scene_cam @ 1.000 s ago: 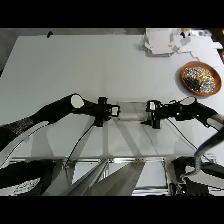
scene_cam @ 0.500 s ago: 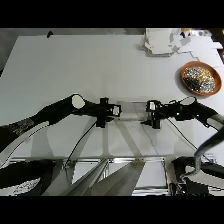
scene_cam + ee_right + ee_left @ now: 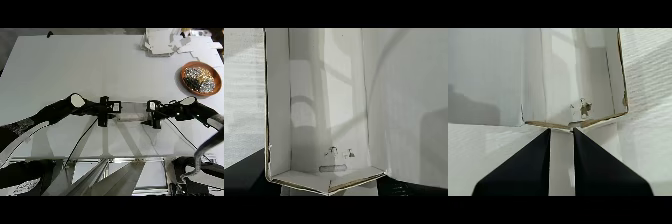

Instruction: Fold the box and place the chain.

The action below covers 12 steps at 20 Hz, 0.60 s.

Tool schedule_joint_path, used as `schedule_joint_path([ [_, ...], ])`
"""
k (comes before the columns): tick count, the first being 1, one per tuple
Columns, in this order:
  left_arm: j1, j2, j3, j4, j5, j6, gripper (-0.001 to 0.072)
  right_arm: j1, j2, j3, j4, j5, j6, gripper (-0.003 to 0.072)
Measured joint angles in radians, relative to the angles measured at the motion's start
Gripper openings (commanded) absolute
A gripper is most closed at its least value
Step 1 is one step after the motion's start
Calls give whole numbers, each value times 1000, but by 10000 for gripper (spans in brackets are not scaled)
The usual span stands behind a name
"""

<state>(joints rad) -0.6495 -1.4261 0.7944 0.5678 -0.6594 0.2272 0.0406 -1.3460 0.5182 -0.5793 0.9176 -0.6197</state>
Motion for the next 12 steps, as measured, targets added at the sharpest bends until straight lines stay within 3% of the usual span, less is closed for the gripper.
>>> schedule_joint_path([
  [4,-1,-5,0,-34,-22,16,161,0,0,0,0,-1,-2,508],
  [12,-5,-23,0,-43,-32,45,149,0,0,0,0,-1,0,508],
])
